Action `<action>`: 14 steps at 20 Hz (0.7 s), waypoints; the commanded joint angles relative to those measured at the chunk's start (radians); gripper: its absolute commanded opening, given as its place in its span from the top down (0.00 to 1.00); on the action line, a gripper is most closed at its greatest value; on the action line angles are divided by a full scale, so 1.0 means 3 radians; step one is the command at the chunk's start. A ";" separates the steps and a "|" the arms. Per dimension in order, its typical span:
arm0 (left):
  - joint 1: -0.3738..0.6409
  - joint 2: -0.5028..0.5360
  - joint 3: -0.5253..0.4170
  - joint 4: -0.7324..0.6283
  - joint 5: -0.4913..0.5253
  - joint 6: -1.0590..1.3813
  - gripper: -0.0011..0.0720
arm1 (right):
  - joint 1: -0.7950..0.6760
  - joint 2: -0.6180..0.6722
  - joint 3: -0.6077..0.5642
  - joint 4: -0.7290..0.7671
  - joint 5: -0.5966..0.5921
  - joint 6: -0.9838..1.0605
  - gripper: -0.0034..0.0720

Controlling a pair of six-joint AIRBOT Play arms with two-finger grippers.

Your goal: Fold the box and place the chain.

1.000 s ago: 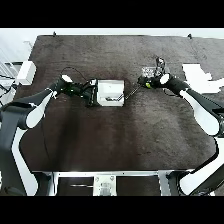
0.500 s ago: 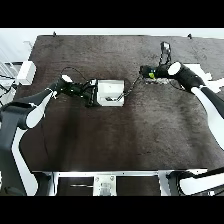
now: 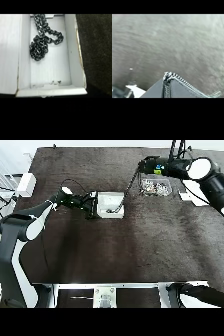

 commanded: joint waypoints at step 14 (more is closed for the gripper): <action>0.0001 0.0003 0.0000 0.0000 -0.0001 0.0001 0.34 | 0.0788 0.0201 -0.0122 -0.0202 0.0170 0.0041 0.95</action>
